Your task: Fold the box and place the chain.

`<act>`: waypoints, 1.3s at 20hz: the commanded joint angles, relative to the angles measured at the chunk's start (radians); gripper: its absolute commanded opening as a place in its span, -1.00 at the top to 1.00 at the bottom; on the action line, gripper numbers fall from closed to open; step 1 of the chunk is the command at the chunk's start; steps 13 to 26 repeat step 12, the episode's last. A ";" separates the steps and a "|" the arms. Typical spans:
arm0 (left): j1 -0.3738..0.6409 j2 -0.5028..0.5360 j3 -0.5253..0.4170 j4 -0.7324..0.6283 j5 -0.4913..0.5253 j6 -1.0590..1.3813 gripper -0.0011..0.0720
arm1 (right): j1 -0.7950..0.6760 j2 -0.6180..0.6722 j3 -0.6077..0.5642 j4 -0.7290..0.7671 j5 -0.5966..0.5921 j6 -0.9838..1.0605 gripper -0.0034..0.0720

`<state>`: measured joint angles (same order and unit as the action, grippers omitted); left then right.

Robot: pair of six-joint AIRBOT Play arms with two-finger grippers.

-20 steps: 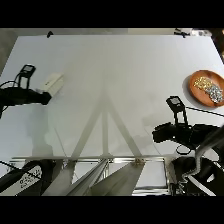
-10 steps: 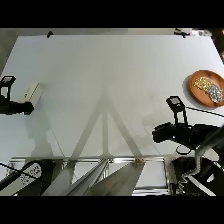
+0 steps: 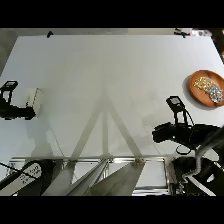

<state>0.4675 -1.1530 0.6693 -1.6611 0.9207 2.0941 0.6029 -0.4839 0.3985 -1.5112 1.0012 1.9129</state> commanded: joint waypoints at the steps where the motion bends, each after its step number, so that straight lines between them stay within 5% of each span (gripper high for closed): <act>1: -0.002 0.017 -0.001 -0.014 0.044 0.000 -0.97 | 0.000 0.001 0.000 0.000 0.001 0.000 0.87; 12: -0.002 0.185 -0.001 -0.077 0.055 -0.001 -0.97 | 0.000 0.001 0.000 0.000 0.001 0.000 0.87; 26: -0.002 0.185 -0.001 -0.077 0.055 -0.001 -0.97 | 0.000 0.001 0.000 0.000 0.001 0.000 0.87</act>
